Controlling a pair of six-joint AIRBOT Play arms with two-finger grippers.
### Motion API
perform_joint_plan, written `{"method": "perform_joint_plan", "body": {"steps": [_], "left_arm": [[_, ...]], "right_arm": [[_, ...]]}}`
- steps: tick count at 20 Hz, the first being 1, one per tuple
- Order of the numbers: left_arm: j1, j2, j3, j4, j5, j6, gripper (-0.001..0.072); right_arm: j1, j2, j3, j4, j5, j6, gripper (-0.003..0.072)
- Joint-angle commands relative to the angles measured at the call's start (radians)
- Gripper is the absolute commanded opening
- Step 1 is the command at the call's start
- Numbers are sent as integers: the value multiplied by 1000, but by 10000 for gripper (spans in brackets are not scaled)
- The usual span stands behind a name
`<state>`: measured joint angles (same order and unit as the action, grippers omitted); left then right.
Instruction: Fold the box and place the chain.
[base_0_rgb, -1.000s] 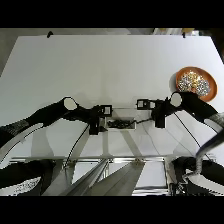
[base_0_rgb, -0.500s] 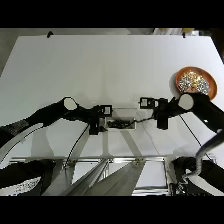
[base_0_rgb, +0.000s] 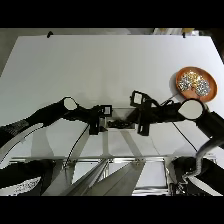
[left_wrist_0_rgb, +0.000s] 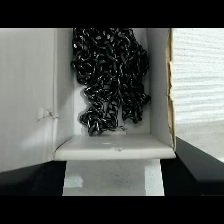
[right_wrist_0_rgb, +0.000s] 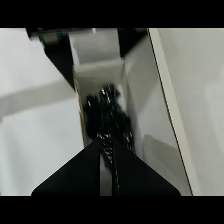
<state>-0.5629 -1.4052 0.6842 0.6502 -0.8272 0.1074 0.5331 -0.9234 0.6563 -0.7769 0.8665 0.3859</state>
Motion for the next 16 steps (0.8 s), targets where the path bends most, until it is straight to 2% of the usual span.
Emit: {"method": "perform_joint_plan", "body": {"steps": [1, 4, 7, 8, 10, 12, 16], "left_arm": [[0, 0, 0, 0, 0, 0, 109], [0, 0, 0, -3, 0, 0, 109], [0, 0, 0, -3, 0, 0, 109], [0, 0, 0, -3, 0, 0, 109], [0, 0, 0, -4, 0, 0, 109], [0, 0, 0, -5, 0, 0, 109], [0, 0, 0, -6, 0, 0, 109]], "right_arm": [[132, 3, 1, 66, -153, 7, 18], [172, -16, 1, 66, -213, 7, 18], [172, -68, 1, 46, -216, 7, 19], [172, -88, 1, 28, -213, 10, 47], [172, -99, 2, -18, -213, 10, 233], [140, -85, 7, -53, -194, 10, 238], [-29, -42, 69, -174, -38, 10, 222]]}}
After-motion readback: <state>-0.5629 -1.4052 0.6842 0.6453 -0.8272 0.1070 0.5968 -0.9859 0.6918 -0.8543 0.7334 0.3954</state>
